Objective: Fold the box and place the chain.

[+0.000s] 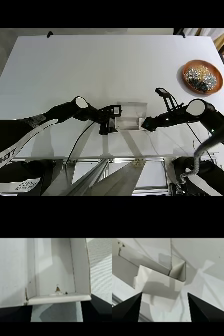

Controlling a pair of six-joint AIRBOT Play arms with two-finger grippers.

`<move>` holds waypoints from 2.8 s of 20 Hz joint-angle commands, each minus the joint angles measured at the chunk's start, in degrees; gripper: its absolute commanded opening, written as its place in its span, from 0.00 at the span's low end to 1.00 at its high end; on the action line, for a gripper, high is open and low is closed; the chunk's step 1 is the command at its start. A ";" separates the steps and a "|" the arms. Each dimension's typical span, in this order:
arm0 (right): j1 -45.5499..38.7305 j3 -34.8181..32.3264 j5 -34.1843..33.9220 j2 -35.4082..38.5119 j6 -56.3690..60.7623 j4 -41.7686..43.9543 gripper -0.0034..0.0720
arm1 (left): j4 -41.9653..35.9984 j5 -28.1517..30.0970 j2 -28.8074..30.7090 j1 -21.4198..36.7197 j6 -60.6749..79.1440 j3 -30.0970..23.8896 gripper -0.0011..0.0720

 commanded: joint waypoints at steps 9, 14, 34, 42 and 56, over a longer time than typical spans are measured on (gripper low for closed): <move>9.01 1.29 -7.54 -2.71 15.93 -5.27 0.82 | 0.02 0.00 0.00 0.02 0.00 0.00 0.47; 9.77 4.61 -6.12 -2.71 21.79 -9.35 0.81 | 0.02 0.00 0.00 0.02 0.00 0.00 0.47; 11.23 6.45 0.31 -3.85 14.97 -7.37 0.97 | 0.02 -0.02 0.00 0.02 0.00 0.00 0.47; 5.92 7.04 4.70 -0.79 9.07 -4.59 0.98 | 0.02 0.00 0.00 0.02 -0.02 0.00 0.47; 1.05 7.04 8.79 0.76 7.37 -3.54 0.90 | 0.02 0.00 0.00 0.02 0.00 0.00 0.47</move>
